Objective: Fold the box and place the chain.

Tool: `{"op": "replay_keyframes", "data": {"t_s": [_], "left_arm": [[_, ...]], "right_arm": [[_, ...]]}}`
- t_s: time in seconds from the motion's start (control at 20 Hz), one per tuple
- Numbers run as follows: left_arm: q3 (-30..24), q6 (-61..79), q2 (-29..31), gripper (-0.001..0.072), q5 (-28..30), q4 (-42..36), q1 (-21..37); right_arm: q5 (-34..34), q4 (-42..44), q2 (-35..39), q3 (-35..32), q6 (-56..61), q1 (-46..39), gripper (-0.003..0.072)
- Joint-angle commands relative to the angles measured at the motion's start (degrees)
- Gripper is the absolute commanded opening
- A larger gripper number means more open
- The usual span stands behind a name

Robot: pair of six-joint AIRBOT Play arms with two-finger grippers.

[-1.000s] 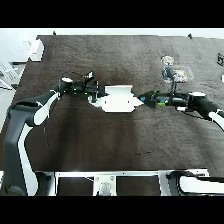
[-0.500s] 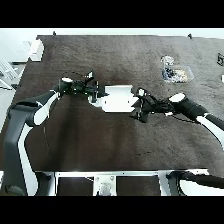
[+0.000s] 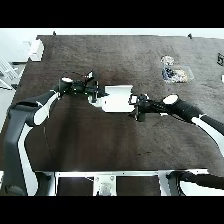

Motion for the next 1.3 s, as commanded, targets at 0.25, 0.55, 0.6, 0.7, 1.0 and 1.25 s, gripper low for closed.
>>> {"op": "replay_keyframes", "data": {"t_s": [0.25,0.55,0.6,0.7,1.0,1.25], "left_arm": [[0.0,0.0,0.0,0.0019,0.0,0.0,0.0],[0.0,0.0,0.0,0.0019,0.0,0.0,0.0],[0.0,0.0,0.0,0.0019,0.0,0.0,0.0],[0.0,0.0,0.0,0.0019,0.0,0.0,0.0],[0.0,0.0,0.0,0.0019,0.0,0.0,0.0],[0.0,0.0,0.0,0.0019,0.0,0.0,0.0]], "right_arm": [[-7.0,0.1,-1.1,0.0,-3.7,0.8,0.0621],[-8.7,7.1,-1.1,2.7,-3.6,0.8,0.0620],[-8.7,7.2,-1.1,3.6,-3.4,0.7,0.0620],[-8.7,7.4,-1.1,4.5,-3.4,0.6,0.0621],[-5.5,8.0,-1.4,6.2,-1.3,-1.9,0.0621],[6.2,8.0,-5.6,11.2,-1.3,-5.8,0.0621]]}}
